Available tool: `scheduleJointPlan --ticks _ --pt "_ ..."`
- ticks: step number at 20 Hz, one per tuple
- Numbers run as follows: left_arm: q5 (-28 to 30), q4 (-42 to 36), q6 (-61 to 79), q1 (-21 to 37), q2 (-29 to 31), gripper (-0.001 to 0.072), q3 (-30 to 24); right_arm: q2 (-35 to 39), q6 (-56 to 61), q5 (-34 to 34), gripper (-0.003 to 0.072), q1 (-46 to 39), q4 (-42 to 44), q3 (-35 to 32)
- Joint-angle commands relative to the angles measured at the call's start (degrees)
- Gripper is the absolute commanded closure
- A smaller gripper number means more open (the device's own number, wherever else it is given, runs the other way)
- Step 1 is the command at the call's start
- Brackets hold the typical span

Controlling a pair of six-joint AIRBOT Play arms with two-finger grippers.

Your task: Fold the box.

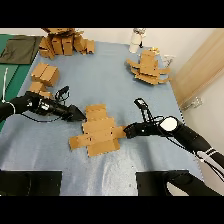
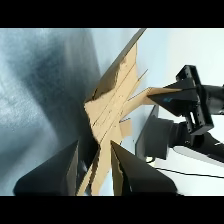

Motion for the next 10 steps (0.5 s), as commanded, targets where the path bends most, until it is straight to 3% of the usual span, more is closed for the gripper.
scheduleJointPlan --ticks 1,10 --pt "-0.48 -3.5 3.58 0.04 -1.4 0.0412 0.31 0.04 0.0 -0.02 0.0683 0.07 0.0 -0.31" --pt "-1.27 -3.48 4.09 -1.27 -4.79 0.0412 2.73 0.0 0.09 -0.17 0.0683 0.07 -0.02 -0.35"
